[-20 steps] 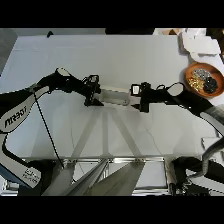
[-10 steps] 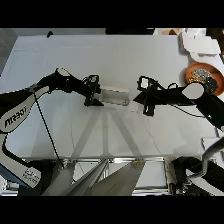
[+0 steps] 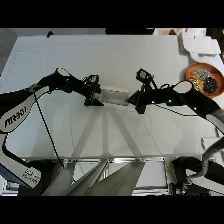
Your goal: Fold the box and place the chain.
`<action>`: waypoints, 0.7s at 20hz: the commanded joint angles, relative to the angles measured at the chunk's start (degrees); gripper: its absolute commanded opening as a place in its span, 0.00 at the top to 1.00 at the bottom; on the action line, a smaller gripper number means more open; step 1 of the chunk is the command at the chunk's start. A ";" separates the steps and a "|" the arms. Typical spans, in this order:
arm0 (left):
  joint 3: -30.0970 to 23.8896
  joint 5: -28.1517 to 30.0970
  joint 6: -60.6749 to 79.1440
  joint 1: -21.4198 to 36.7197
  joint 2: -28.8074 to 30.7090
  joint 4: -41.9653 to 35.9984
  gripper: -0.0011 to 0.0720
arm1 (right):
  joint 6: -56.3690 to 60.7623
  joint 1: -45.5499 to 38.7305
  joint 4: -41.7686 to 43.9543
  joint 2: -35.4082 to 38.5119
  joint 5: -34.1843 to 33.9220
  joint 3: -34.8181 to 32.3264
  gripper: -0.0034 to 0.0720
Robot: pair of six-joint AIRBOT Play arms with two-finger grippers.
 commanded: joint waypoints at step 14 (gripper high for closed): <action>-0.02 0.02 0.00 -0.02 -0.04 0.02 0.51 | -10.67 -5.14 25.09 -16.02 -4.81 1.53 0.95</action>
